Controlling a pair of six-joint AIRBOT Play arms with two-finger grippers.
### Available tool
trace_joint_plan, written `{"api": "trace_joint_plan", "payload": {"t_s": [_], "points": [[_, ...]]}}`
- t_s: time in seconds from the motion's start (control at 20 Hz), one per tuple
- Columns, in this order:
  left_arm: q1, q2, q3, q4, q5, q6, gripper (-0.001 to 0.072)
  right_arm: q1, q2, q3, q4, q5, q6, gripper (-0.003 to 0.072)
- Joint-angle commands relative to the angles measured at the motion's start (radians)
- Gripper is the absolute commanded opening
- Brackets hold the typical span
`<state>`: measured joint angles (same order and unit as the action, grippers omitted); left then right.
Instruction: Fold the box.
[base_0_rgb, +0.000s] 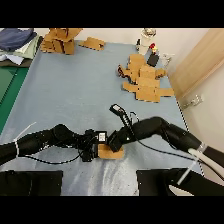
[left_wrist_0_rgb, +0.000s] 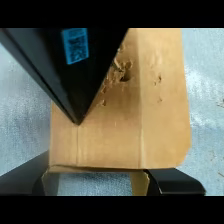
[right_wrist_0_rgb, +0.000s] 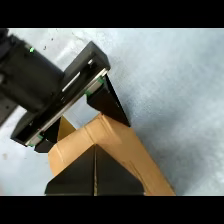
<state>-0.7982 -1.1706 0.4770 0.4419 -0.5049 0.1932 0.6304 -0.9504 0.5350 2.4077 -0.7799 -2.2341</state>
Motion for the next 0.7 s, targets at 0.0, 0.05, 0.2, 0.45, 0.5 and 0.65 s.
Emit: {"api": "trace_joint_plan", "payload": {"t_s": [0.0, 0.05, 0.2, 0.45, 0.5, 0.65], "points": [[0.000, 0.001, 0.000, 0.000, 0.000, 0.000, 0.0468, 0.095, 0.122, -0.097, -0.115, 0.244, -0.002, 0.0031], [0.000, 0.001, 0.000, 0.000, 0.000, 0.000, 0.0467, 0.115, 0.144, -0.106, -0.133, 0.264, -0.002, 0.0031], [0.000, 0.001, 0.000, 0.000, 0.000, 0.000, 0.0468, 0.139, 0.191, -0.111, -0.172, 0.254, 0.001, 0.0023], [0.000, 0.001, 0.000, 0.000, 0.000, 0.000, 0.0468, 0.139, 0.219, -0.111, -0.340, 0.093, 0.016, 0.0156], [0.000, 0.001, 0.000, 0.000, 0.000, 0.000, 0.0468, 0.139, 0.224, -0.111, -0.341, 0.066, -0.002, 0.0352], [0.000, 0.001, 0.000, 0.000, 0.000, 0.000, 0.0468, 0.139, 0.250, -0.111, -0.341, 0.047, -0.053, 0.0492]]}}
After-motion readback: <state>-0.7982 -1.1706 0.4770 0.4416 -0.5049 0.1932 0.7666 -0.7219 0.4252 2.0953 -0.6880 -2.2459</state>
